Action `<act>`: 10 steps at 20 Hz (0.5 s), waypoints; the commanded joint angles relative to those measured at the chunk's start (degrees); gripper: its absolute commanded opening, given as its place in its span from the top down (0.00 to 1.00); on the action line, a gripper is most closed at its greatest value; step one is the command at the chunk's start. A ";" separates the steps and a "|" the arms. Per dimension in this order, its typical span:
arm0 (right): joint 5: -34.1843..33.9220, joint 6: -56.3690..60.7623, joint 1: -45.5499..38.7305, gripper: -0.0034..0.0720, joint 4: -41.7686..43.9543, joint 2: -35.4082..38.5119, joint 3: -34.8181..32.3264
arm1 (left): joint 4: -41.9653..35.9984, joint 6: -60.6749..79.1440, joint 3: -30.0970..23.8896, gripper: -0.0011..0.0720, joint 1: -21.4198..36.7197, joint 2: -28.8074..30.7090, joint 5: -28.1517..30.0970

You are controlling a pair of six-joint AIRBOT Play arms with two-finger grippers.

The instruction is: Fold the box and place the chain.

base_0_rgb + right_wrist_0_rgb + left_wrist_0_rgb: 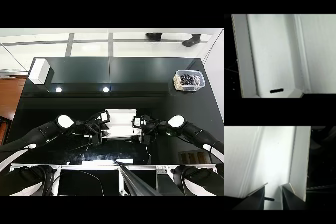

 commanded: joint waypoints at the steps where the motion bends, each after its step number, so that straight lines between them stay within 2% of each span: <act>1: -0.02 0.07 0.04 0.47 0.09 -0.04 -0.02 | -0.09 0.44 0.04 0.60 -0.33 -0.24 0.11; 2: -0.02 0.04 0.04 0.47 0.09 -0.04 -0.02 | -0.07 0.44 0.04 0.60 -0.31 -0.24 0.11; 4: -0.02 0.04 0.04 0.47 0.09 -0.04 -0.02 | -0.07 0.44 0.04 0.52 -0.31 -0.24 0.35; 5: -0.02 0.04 0.04 0.47 0.09 -0.04 -0.02 | -0.07 0.42 0.04 0.39 -0.31 -0.24 0.28; 7: -0.02 0.04 0.04 0.47 0.09 -0.04 -0.02 | 0.00 0.42 0.04 0.37 -0.31 -0.24 0.20; 8: -0.02 0.04 0.04 0.47 0.07 -0.04 -0.02 | 0.07 0.42 0.04 0.40 -0.31 -0.24 0.20; 9: -0.02 0.04 0.04 0.47 0.07 -0.04 -0.02 | 0.15 0.44 0.04 0.65 -0.31 -0.22 0.07; 10: -0.02 0.04 0.04 0.47 0.09 -0.04 -0.02 | 0.13 0.42 0.04 0.64 -0.31 -0.22 0.11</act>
